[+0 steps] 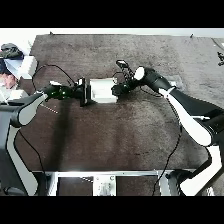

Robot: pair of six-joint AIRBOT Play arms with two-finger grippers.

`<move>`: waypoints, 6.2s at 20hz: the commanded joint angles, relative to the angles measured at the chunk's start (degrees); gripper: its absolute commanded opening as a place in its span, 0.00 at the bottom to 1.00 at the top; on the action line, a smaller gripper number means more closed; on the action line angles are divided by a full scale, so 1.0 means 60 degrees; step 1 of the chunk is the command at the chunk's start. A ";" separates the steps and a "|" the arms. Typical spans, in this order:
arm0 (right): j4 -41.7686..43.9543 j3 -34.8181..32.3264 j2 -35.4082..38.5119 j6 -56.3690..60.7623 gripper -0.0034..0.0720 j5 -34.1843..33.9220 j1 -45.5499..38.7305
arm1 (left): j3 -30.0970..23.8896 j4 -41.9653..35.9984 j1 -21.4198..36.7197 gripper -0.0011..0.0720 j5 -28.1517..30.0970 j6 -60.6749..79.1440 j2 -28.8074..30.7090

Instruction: Fold the box and place the chain.

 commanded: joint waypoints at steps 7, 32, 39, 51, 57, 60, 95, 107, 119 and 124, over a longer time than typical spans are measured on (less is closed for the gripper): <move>-0.2393 0.2178 -0.1064 0.1974 0.58 0.1989 0.0754 | 0.0000 0.0004 0.0004 0.41 0.0000 0.0004 0.0000; -0.4211 0.4178 -0.2601 0.5009 0.47 0.3198 0.1264 | 0.0000 0.0004 0.0004 0.41 0.0000 0.0004 0.0000; -0.4288 0.4167 -0.2667 0.5635 0.28 0.3446 0.1348 | 0.0000 0.0004 0.0004 0.41 0.0000 0.0004 0.0000; -0.4535 0.4164 -0.2481 0.5865 0.61 0.3173 0.1457 | 0.0000 0.0004 0.0004 0.41 0.0000 0.0007 0.0000; -0.4524 0.4164 -0.1934 0.5056 0.70 0.3625 0.1457 | 0.0000 0.0004 0.0004 0.40 0.0000 0.0007 0.0000; -0.4532 0.4127 -0.1359 0.3672 0.70 0.3687 0.1439 | -0.0004 0.0004 0.0004 0.41 0.0000 0.0007 0.0000; -0.3340 -0.0273 0.0685 0.0936 0.34 0.0659 -0.4262 | -0.0004 0.0004 0.0004 0.41 0.0004 0.0007 0.0000; -0.3497 -0.0270 0.0317 0.0896 0.24 0.0590 -0.4095 | 0.0000 0.0004 0.0004 0.41 0.0000 0.0007 0.0000; -0.3493 -0.0215 0.1260 0.1075 0.37 0.0608 -0.4098 | 0.0000 0.0004 0.0004 0.41 0.0000 0.0004 0.0000; -0.3406 -0.0211 0.0514 0.1118 0.34 0.0608 -0.4095 | 0.0000 0.0004 0.0004 0.41 0.0000 0.0004 0.0000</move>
